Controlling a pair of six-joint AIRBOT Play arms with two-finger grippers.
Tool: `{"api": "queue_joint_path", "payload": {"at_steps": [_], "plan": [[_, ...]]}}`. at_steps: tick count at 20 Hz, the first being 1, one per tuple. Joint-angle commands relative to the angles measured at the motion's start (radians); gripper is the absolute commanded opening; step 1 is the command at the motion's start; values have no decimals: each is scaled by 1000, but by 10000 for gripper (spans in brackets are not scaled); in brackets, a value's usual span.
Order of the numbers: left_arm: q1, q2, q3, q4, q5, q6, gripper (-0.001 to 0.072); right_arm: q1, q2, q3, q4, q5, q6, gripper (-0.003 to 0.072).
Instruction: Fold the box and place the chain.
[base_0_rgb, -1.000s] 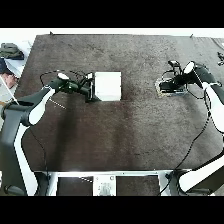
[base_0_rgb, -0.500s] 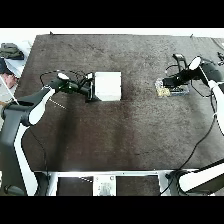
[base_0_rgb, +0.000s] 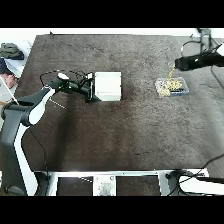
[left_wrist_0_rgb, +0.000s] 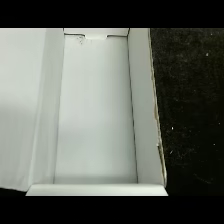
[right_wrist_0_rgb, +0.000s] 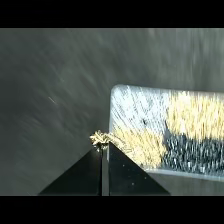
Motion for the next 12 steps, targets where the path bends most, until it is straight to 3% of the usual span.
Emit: {"api": "queue_joint_path", "payload": {"at_steps": [1,7,12], "plan": [[0,0,0,0,0,0,306,1,154,1,142,-91,-54,-11],[0,0,0,0,0,0,307,105,325,1,233,-267,-79,-11],[0,0,0,0,0,0,307,332,329,2,223,-409,-122,-11]]}}
